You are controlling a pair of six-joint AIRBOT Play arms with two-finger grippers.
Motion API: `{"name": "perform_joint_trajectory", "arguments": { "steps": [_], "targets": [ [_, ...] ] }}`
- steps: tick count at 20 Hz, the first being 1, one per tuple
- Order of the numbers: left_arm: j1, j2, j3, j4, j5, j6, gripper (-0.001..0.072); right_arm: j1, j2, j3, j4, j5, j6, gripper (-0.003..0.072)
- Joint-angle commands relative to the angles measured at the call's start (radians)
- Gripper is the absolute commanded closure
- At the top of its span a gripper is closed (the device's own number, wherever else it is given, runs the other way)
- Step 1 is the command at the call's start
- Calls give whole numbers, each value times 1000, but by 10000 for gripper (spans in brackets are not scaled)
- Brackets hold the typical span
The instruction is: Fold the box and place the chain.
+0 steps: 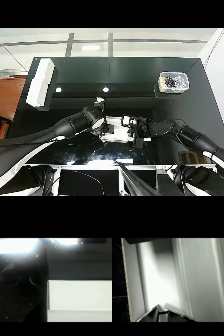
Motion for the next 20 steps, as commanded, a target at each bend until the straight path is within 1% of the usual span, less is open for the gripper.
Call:
{"name": "perform_joint_trajectory", "arguments": {
  "steps": [1,2,3,4,6,7,8,9,10,11,12,13,15,17,18,20],
  "targets": [
    [0,-1,0,-3,1,2,680,2,-3,0,2,12,4,512],
    [0,-1,0,-3,1,2,680,2,-3,0,1,14,4,388],
    [0,-1,0,-3,1,2,680,2,-3,0,1,14,4,350],
    [0,-1,0,-3,1,2,680,2,-3,0,1,14,4,352],
    [0,-1,0,-3,1,2,679,2,-3,0,1,14,4,455],
    [0,-1,0,-3,1,2,680,2,-3,0,2,16,5,340],
    [0,-1,0,-3,1,2,680,2,-3,0,1,18,8,291],
    [0,-1,0,-3,1,2,680,2,-3,0,0,21,8,308],
    [0,-1,0,-3,1,2,680,2,-3,1,0,22,8,444],
    [0,-1,0,-3,1,2,680,1,-2,3,-5,21,18,543],
    [0,-1,0,-3,0,2,680,-2,0,10,-32,14,61,665],
    [0,-1,0,-3,0,2,680,-12,8,16,-70,-7,120,661],
    [0,-1,0,-3,0,2,680,-72,35,36,-178,-93,360,662],
    [0,-1,0,-3,0,2,681,-182,69,78,-261,-204,667,662],
    [0,-1,0,-3,0,2,681,-256,90,101,-276,-262,802,662],
    [0,-1,0,-3,0,2,681,-416,128,111,-272,-353,1003,662]
  ]
}}
